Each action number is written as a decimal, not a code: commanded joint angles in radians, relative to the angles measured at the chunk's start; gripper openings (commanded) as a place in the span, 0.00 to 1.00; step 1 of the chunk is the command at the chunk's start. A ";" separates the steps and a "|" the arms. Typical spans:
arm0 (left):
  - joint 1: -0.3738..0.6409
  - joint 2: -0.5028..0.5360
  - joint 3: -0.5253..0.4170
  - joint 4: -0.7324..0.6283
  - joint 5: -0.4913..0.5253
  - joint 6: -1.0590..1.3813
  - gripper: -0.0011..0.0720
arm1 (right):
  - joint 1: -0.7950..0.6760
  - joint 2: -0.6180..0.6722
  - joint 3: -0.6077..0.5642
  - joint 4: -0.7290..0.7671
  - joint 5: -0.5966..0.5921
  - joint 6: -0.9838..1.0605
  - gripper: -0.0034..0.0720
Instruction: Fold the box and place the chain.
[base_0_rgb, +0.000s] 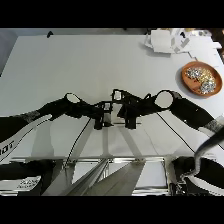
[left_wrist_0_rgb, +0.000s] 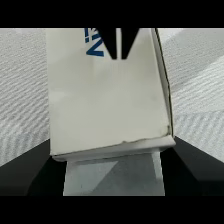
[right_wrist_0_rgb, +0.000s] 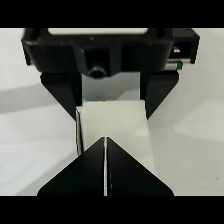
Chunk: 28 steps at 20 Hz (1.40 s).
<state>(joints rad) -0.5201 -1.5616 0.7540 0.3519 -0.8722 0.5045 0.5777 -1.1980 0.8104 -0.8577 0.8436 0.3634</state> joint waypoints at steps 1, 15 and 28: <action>0.001 0.000 0.000 0.000 0.000 0.000 0.25 | 0.001 -0.005 -0.004 -0.028 0.035 0.010 0.06; 0.001 0.000 0.000 0.000 0.000 0.000 0.25 | 0.001 -0.005 -0.131 -0.026 -0.022 -0.002 0.06; 0.001 0.000 0.000 0.000 0.000 0.000 0.25 | -0.040 0.373 -0.130 -0.475 0.216 0.618 0.07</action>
<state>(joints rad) -0.5198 -1.5616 0.7540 0.3508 -0.8715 0.5022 0.5644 -0.9321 0.6807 -1.1088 0.8986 0.6754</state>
